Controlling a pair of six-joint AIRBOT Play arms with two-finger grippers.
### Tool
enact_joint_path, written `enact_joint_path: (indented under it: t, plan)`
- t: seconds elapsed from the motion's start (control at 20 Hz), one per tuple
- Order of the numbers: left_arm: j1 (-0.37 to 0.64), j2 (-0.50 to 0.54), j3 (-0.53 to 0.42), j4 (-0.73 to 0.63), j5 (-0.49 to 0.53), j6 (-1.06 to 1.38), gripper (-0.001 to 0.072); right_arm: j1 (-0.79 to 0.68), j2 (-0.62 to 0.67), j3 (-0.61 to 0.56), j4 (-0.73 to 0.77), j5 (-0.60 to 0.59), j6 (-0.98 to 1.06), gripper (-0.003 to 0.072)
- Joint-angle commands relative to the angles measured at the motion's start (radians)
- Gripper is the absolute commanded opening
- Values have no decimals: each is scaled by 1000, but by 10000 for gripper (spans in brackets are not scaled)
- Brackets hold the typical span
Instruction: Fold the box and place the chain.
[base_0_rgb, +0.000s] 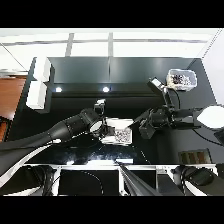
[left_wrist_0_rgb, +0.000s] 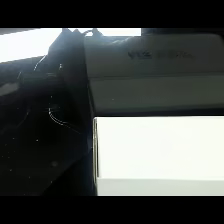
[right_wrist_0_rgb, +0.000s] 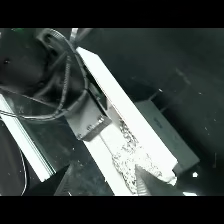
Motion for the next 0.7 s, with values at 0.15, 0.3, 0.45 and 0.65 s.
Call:
enact_joint_path:
  t: [0.15, 0.3, 0.45, 0.65]
  plan:
    - [1, 0, 1, 3, -2, -8, 24, -32, -2, -1, 4, 79, -2, 350]
    - [1, 0, 1, 6, -13, -62, 23, -32, 0, 26, -72, 82, 0, 349]
    - [1, 0, 2, 6, -5, -83, 24, -32, 0, 50, -100, 78, 0, 349]
    - [0, 1, 52, 5, -43, -88, 531, -32, 0, 50, -111, 64, 0, 349]
